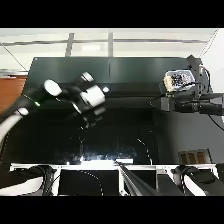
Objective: Fold the box and place the chain.
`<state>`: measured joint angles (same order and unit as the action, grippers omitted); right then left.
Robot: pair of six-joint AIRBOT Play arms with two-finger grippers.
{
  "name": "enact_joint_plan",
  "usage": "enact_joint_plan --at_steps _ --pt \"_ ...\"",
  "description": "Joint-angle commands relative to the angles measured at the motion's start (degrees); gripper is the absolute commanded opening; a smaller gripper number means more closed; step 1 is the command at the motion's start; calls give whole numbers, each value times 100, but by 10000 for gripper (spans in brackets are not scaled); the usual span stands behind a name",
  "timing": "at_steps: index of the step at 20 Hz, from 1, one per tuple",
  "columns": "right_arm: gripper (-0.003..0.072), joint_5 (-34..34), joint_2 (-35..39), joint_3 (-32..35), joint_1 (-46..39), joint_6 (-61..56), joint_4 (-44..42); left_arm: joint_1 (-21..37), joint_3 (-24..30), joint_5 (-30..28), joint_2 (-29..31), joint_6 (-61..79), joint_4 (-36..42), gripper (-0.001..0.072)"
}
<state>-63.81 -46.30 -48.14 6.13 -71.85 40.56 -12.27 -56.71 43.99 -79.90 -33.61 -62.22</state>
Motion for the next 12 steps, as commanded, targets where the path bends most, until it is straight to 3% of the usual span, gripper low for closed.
enact_joint_plan --at_steps 1,4,8,10,12 --pt "13 114 4 -4 -4 -76 2 1878 -1259 28 -748 -942 -59 277" --pt "13 114 4 -4 -4 -195 0 2728 -3086 525 -1961 -1541 -271 292" --pt "13 151 4 -4 7 -404 0 2924 -5381 1123 -3495 -2358 -1250 293" --pt "13 203 4 -4 7 -404 2 2874 -6094 1438 -4030 -2382 -1397 293" --pt "13 284 4 -4 7 -407 0 2883 -6236 1510 -4273 -2535 -1432 293"
